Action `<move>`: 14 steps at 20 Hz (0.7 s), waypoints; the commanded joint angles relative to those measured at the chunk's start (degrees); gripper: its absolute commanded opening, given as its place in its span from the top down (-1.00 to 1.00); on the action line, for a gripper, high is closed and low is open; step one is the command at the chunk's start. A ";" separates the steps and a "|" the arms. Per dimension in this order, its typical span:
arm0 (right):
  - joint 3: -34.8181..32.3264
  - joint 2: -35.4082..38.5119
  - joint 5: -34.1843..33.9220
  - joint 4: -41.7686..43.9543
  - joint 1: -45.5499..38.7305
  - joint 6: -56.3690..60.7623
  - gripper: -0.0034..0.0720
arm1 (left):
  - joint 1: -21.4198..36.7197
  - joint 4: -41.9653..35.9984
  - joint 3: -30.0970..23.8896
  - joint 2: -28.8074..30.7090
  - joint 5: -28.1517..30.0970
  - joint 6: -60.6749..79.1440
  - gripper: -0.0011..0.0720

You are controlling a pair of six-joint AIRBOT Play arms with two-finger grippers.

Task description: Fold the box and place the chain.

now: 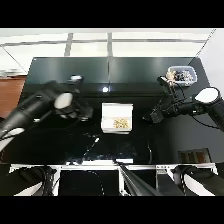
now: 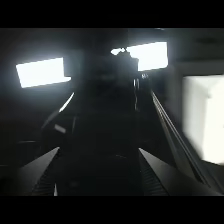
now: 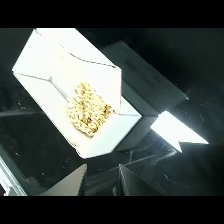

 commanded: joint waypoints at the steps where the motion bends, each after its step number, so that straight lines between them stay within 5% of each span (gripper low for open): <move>1: -0.02 0.00 -2.01 -1.16 -0.04 1.64 0.25 | 13.20 -15.58 -10.99 7.08 8.55 16.24 -0.56; 5: -0.02 0.00 -4.68 -1.14 -0.04 3.34 0.25 | 20.06 -38.38 -17.05 3.56 5.11 57.79 -0.56; 7: -0.02 0.00 -4.66 -1.14 -0.04 4.22 0.25 | 18.53 -38.73 -17.55 0.94 5.46 71.56 -0.58; 8: -0.02 0.00 -4.66 -1.14 -0.04 5.01 0.25 | 17.64 -39.10 -17.55 -0.31 6.03 76.94 -0.96; 14: -0.02 0.00 -4.59 -1.14 0.02 8.33 0.25 | 13.38 -37.31 -17.14 -3.56 11.21 104.87 -1.00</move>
